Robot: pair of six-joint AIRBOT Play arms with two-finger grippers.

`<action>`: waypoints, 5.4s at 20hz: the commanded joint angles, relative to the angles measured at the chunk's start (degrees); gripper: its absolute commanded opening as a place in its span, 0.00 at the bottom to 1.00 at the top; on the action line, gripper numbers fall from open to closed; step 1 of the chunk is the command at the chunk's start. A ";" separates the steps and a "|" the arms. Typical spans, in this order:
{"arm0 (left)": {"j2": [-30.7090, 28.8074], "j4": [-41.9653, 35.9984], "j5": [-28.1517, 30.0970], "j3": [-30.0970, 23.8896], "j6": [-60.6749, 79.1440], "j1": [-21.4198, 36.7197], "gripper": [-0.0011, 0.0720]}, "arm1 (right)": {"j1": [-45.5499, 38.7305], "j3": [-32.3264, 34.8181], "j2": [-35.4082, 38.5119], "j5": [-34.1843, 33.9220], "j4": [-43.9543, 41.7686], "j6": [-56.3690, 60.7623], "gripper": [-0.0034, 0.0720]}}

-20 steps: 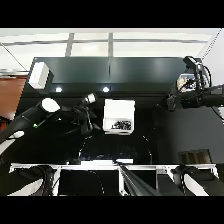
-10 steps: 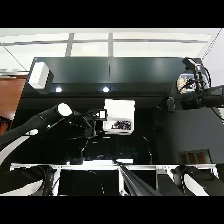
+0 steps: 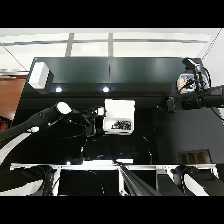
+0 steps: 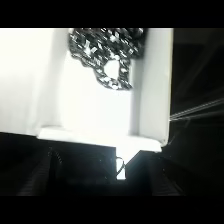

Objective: Fold the box and place the chain.

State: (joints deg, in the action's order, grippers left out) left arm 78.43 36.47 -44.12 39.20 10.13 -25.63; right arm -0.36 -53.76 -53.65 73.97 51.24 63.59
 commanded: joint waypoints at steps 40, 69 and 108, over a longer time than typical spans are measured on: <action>2.69 -7.19 -3.91 2.36 5.73 0.26 0.42 | 24.46 5.97 -13.42 -17.86 -0.87 -44.06 1.00; 2.69 -7.19 -4.44 2.36 5.73 0.26 0.42 | 30.99 5.95 -12.96 -23.32 2.80 -45.77 1.00; 2.69 -7.19 -4.37 2.36 5.73 0.26 0.42 | 31.19 6.01 -14.29 -21.07 2.38 -38.47 0.47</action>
State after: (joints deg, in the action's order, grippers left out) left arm 81.08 29.32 -48.66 41.52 15.92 -25.41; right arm 30.76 -47.79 -67.90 52.62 53.63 24.95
